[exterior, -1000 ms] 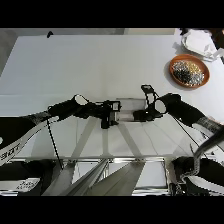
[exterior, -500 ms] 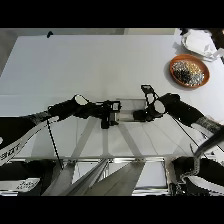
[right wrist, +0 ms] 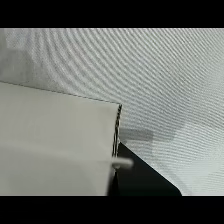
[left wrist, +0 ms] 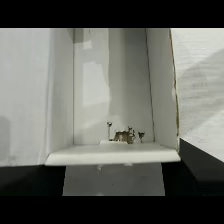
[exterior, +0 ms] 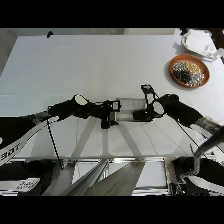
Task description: Fold the box and place the chain.
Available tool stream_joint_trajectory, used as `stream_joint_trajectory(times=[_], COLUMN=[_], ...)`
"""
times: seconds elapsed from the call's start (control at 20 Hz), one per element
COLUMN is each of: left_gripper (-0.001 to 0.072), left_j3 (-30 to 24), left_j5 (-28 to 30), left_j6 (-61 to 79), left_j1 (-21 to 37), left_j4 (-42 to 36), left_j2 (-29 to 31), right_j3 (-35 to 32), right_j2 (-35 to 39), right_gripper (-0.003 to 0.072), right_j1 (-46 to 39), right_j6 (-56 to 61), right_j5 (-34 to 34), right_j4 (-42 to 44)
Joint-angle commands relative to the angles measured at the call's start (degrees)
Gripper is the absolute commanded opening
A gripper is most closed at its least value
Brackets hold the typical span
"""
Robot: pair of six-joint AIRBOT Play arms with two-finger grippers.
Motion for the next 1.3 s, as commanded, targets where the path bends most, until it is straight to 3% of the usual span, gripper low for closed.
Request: stream_joint_trajectory(times=[0.0,0.05,0.1,0.4,0.55,0.65,0.85,0.95,1.25], left_gripper=[0.0314,0.0314,0.0314,0.0314,0.0314,0.0314,0.0314,0.0314,0.0314], left_j3=[0.04,0.04,0.04,0.04,0.04,0.04,0.04,0.04,0.04], left_j5=[0.09,0.09,0.09,0.09,0.09,0.11,0.11,0.09,0.11], left_j6=[0.15,0.15,0.15,0.13,0.13,0.15,0.15,0.13,0.15], left_j1=[0.04,0.04,0.04,0.04,0.04,0.04,0.04,0.04,0.04], left_j4=[0.09,0.11,0.09,0.09,0.09,0.09,0.09,0.09,0.09], left_j2=[0.04,0.04,0.04,0.04,0.04,0.04,0.04,0.04,0.04], right_j3=[0.07,0.09,0.09,0.7,5.4,11.1,21.03,26.01,40.11], right_j2=[0.26,0.94,2.1,16.31,24.24,24.98,16.55,7.72,-18.16], right_gripper=[0.0166,0.0333,0.0397,0.0413,0.0409,0.0398,0.0386,0.0337,0.0337], right_j1=[0.09,0.09,0.07,-2.08,-8.22,-15.28,-29.79,-35.89,-43.23], right_j6=[0.13,0.02,-0.61,-5.81,-11.8,-15.8,-24.09,-25.46,-25.42], right_j5=[-0.5,-0.5,-0.44,8.15,9.51,9.38,6.82,3.85,4.15], right_j4=[0.35,0.28,-0.02,-7.96,-9.09,-9.53,-9.44,-9.4,-8.17])
